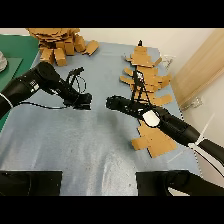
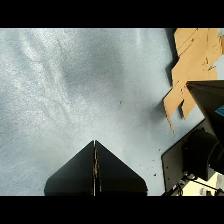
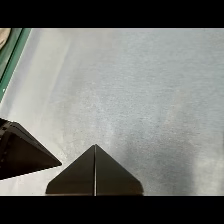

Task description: Fold the box.

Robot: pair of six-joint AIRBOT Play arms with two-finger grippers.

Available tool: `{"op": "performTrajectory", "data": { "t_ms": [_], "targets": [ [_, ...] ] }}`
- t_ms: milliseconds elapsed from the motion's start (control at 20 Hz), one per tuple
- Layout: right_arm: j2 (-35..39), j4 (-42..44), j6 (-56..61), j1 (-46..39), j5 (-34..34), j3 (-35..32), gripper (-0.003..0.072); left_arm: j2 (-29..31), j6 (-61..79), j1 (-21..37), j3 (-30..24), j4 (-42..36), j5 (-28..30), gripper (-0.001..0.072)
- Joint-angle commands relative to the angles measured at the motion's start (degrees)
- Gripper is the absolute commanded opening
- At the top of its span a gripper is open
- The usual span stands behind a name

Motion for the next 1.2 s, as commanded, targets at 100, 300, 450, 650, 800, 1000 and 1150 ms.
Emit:
{"op": "performTrajectory", "data": {
  "t_ms": [100,300,450,650,800,1000,1150],
  "targets": [
    [0.0,2.5,0.3,0.0,0.4,0.0,0.0005,0.0,0.0,0.0,0.0,0.0,0.0,0.0012],
    [0.7,2.2,0.7,-8.5,21.2,5.1,0.0113,0.0,0.0,0.0,0.0,0.0,0.0,0.0012],
    [1.4,-8.7,4.3,-25.0,45.4,13.4,0.04,0.0,0.0,0.0,0.0,0.0,0.0,0.0012],
    [1.5,-26.2,0.7,-46.6,63.8,22.1,0.0474,0.0,0.0,0.0,0.0,-0.3,0.1,0.0012],
    [0.5,-24.0,-10.2,-60.0,65.5,21.6,0.0504,0.0,0.0,-0.1,0.0,-1.3,5.2,0.0012],
    [-6.0,-18.9,-19.3,-71.1,65.1,21.0,0.0504,0.0,0.0,-0.1,0.0,-1.3,7.5,0.0012],
    [-10.2,-17.3,-23.6,-73.7,66.6,21.0,0.0504,0.0,0.0,0.0,0.0,-1.3,7.6,0.0012]
  ]
}}
